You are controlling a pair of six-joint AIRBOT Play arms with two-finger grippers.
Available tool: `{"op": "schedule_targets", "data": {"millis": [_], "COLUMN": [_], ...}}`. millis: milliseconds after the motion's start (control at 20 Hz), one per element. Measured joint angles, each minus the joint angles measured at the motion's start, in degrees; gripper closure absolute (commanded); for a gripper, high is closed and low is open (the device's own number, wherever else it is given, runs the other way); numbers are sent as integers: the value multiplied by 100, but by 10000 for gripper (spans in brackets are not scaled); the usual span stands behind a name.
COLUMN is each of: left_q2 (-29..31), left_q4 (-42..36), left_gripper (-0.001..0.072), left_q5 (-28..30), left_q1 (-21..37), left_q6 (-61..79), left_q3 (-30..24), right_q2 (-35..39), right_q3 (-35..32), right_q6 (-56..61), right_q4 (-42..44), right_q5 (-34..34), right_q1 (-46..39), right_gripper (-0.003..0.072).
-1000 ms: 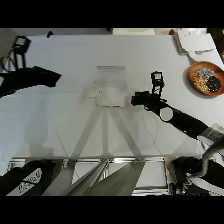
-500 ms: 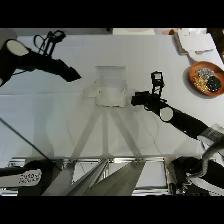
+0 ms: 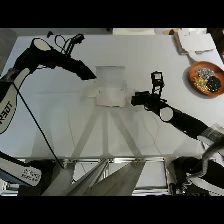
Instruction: Fold the box and place the chain.
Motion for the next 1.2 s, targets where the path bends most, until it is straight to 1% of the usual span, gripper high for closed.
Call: {"op": "schedule_targets", "data": {"millis": [250,500,1000,1100,1150,1200], "left_q2": [-144,-210,-584,-614,-625,-636], "left_q4": [-179,-343,-719,-673,-625,-560], "left_gripper": [10,11,15,45,74,77], "left_q5": [20,306,216,247,317,369], "left_q1": [-144,-201,-310,-391,-435,-485], "left_q6": [476,645,933,1005,1047,1086], "left_q3": [92,111,122,122,122,122], "right_q2": [0,0,0,0,0,0], "right_q3": [0,0,0,0,0,0], "right_q6": [0,0,0,0,0,0], "right_q4": [0,0,0,0,0,0], "right_q5": [2,2,0,0,2,2], "right_q1": [0,0,0,0,0,0], "right_gripper": [671,671,671,671,671,671]}}
